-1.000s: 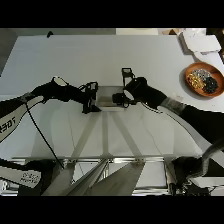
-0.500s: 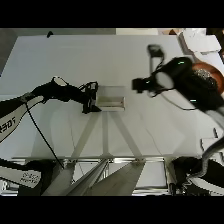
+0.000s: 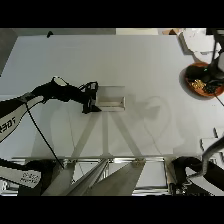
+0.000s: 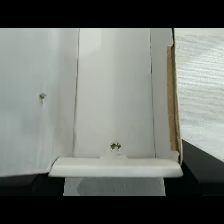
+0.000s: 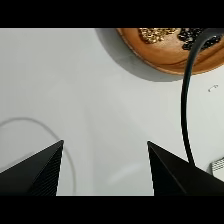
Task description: Fold the box and place the chain.
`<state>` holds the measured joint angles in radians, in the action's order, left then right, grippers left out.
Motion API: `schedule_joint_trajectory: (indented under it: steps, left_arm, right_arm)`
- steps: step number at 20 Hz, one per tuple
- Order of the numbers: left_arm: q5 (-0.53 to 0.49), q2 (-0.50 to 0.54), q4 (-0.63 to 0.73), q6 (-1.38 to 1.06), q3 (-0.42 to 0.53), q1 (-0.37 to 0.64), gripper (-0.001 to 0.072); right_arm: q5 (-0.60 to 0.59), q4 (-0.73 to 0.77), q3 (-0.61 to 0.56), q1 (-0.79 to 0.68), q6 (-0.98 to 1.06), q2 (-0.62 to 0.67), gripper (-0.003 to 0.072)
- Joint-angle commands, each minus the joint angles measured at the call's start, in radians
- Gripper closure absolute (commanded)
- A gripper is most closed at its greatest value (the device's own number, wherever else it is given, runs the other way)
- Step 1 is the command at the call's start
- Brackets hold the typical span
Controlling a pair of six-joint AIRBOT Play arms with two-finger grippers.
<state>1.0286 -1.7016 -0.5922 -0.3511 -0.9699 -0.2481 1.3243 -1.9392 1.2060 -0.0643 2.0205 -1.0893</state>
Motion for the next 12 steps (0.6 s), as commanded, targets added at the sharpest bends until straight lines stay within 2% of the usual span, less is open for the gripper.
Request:
schedule_joint_trajectory:
  steps: [1,3,6,8,12]
  left_arm:
    - [0.000,0.000,0.000,0.000,0.000,0.001,0.0452]
    - [0.000,0.000,0.000,0.000,0.000,0.001,0.0452]
    - [0.000,0.000,0.000,0.000,0.000,0.001,0.0452]
    - [0.000,0.000,0.000,0.000,0.000,0.001,0.0452]
    - [0.000,0.000,0.000,0.000,0.000,0.001,0.0452]
  right_arm:
    - [-0.097,-0.008,0.000,-0.132,-0.018,-0.003,0.0105]
    - [-0.194,0.014,0.000,-0.216,-0.064,-0.037,0.0110]
    - [-0.244,0.080,0.000,-0.333,-0.185,-0.167,0.0110]
    - [-0.290,0.105,0.000,-0.396,-0.193,-0.267,0.0110]
    - [-0.471,0.223,0.002,-0.468,-0.198,-0.424,0.0110]
